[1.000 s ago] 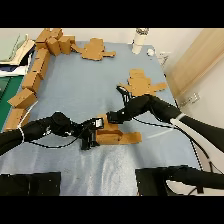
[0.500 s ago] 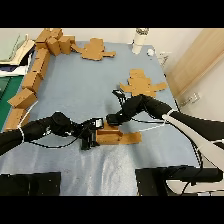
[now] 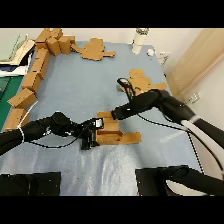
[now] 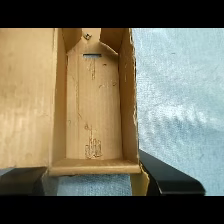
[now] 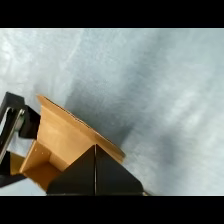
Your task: Fold the box.
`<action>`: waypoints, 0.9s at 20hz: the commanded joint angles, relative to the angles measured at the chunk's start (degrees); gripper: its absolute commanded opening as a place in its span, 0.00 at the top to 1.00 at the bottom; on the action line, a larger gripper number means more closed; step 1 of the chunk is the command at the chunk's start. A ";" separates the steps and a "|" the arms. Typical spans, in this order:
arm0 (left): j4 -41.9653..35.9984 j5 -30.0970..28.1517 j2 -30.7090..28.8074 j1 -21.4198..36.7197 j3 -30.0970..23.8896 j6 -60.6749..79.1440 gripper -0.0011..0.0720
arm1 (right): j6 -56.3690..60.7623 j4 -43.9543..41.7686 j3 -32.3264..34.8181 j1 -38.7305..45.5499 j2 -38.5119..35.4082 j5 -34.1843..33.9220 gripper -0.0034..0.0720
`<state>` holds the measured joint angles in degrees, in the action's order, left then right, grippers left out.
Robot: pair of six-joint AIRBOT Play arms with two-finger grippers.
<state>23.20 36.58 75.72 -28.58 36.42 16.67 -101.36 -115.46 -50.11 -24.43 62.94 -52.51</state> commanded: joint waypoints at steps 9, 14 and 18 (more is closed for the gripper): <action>0.00 -0.02 0.02 -0.02 0.04 0.00 0.35 | -32.50 8.37 18.16 -2.84 -18.38 -6.95 0.30; 0.00 0.00 0.02 -0.02 0.04 0.00 0.35 | -43.67 8.39 18.16 -2.84 -12.20 0.46 0.30; -0.02 0.00 0.02 -0.02 0.04 0.00 0.35 | -50.75 3.91 18.16 -2.84 -9.66 1.73 0.30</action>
<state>23.18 36.58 75.72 -28.58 36.42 16.64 -145.25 -109.12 -32.10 -27.22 51.55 -52.93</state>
